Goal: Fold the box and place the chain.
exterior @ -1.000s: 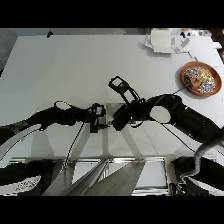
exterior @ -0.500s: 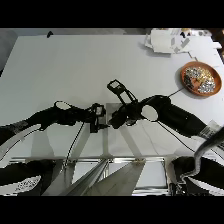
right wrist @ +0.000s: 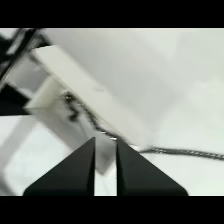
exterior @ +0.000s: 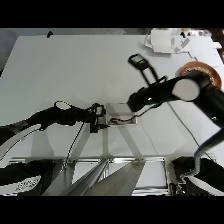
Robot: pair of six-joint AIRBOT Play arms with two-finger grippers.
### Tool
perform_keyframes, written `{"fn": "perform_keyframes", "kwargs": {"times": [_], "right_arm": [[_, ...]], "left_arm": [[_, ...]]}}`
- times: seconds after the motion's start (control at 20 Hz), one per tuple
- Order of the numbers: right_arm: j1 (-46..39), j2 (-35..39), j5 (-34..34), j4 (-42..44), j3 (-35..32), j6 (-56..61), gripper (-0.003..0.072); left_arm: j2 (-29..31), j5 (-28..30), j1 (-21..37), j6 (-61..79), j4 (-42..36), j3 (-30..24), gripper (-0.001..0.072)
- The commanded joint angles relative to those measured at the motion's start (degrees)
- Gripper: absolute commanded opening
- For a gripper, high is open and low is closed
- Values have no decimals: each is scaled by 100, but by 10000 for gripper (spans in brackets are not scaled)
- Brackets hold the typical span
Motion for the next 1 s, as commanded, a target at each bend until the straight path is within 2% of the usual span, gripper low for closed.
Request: {"fn": "perform_keyframes", "kwargs": {"times": [0.0, 0.15, 0.2, 0.3, 0.35, 0.6, 0.95], "right_arm": [[-1307, 153, 398, -774, 131, -114, 99], [-2426, -245, 107, -940, 131, -109, 109], [-2680, -417, -13, -870, 129, -109, 145], [-3025, -846, -133, -831, 129, -109, 326], [-3086, -1062, -146, -831, 131, -109, 346], [-3099, -2173, -343, -682, 131, -111, 338], [-3099, -2918, -363, -874, 131, -107, 336]], "left_arm": [[-2, 0, 0, 0, 0, 4, 52], [-2, 0, 0, 0, 2, 4, 52], [-2, 0, 0, 0, 0, 4, 52], [-2, 0, 0, 0, 0, 4, 52], [-2, 0, 0, 0, 0, 4, 52], [-2, 0, 0, 0, 0, 4, 52], [-2, 0, 0, 0, 0, 4, 52]]}}
